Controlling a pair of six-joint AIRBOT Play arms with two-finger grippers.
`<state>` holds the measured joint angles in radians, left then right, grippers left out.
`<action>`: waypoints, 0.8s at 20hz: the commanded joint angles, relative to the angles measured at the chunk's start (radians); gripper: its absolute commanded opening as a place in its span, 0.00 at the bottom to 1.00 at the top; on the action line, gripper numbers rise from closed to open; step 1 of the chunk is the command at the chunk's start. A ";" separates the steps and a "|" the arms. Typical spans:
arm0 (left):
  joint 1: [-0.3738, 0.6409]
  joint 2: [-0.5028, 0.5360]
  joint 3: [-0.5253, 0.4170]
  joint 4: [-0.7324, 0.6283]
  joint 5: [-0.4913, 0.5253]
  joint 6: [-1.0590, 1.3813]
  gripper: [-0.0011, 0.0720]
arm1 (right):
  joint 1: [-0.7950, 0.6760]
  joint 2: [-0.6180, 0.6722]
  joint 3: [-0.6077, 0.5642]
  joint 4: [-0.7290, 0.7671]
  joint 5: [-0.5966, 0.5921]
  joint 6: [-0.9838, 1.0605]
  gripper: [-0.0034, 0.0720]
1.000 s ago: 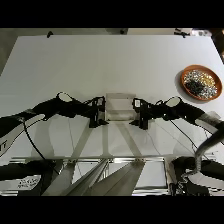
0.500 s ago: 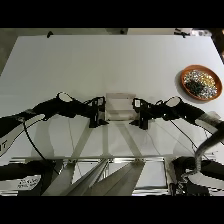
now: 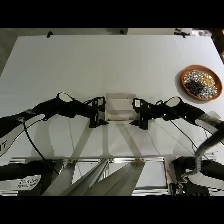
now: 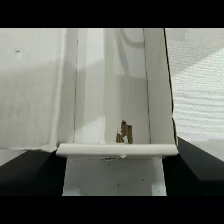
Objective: Fold the box and place the chain.
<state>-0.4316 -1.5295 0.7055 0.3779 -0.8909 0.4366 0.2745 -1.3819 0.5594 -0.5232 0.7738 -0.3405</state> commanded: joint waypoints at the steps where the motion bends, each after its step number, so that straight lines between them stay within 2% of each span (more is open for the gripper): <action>1: 0.000 -0.001 0.000 0.000 -0.003 0.000 0.39 | 0.001 0.000 0.000 0.002 0.002 0.000 0.58; 6: 0.000 -0.001 0.000 0.000 -0.003 0.000 0.39 | 0.000 0.000 0.000 -0.004 0.006 0.001 0.59; 10: 0.000 -0.001 0.000 0.000 -0.003 0.000 0.39 | -0.002 0.037 0.000 -0.055 0.012 0.072 0.94; 16: 0.000 -0.001 0.000 0.000 -0.003 0.000 0.39 | -0.002 0.150 0.000 -0.361 0.032 0.398 0.95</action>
<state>-0.4328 -1.5303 0.7055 0.3771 -0.8921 0.4370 0.2733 -1.2839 0.5579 -0.7319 0.7933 -0.1074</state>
